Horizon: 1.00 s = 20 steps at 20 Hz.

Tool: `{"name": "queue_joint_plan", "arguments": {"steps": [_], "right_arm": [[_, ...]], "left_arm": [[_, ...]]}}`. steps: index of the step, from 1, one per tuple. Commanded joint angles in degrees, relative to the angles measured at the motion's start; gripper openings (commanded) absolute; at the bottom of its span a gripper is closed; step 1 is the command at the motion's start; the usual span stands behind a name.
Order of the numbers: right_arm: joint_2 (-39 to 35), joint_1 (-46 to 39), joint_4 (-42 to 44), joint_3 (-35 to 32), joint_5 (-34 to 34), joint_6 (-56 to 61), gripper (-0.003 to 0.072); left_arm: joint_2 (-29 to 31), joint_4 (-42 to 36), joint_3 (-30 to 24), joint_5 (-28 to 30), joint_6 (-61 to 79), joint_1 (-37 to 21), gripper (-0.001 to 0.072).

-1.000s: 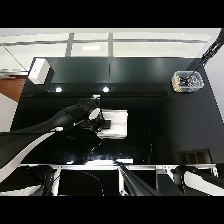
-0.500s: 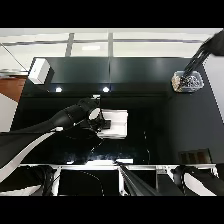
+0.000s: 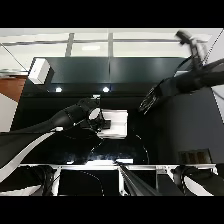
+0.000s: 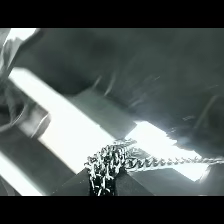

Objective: Fold the box and place the chain.

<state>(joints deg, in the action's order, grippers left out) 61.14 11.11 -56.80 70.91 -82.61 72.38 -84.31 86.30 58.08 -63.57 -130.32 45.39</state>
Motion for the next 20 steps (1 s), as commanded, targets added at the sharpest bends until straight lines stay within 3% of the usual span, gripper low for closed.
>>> {"name": "queue_joint_plan", "arguments": {"steps": [1, 10, 20], "right_arm": [[-0.04, 6.14, 4.76, -5.64, 1.07, -1.92, 0.0041], [0.9, 18.49, 7.72, -9.38, 10.19, -1.86, 0.0041], [5.81, 19.69, 6.64, -10.51, 14.08, -1.25, 0.0042]], "left_arm": [[-0.02, 0.02, 0.02, 0.07, 0.02, 0.02, 0.0031], [-0.02, 0.02, 0.02, 0.0, 0.02, 0.02, 0.0031], [-0.02, 0.0, 0.02, -0.15, 0.02, 0.02, 0.0031]]}}
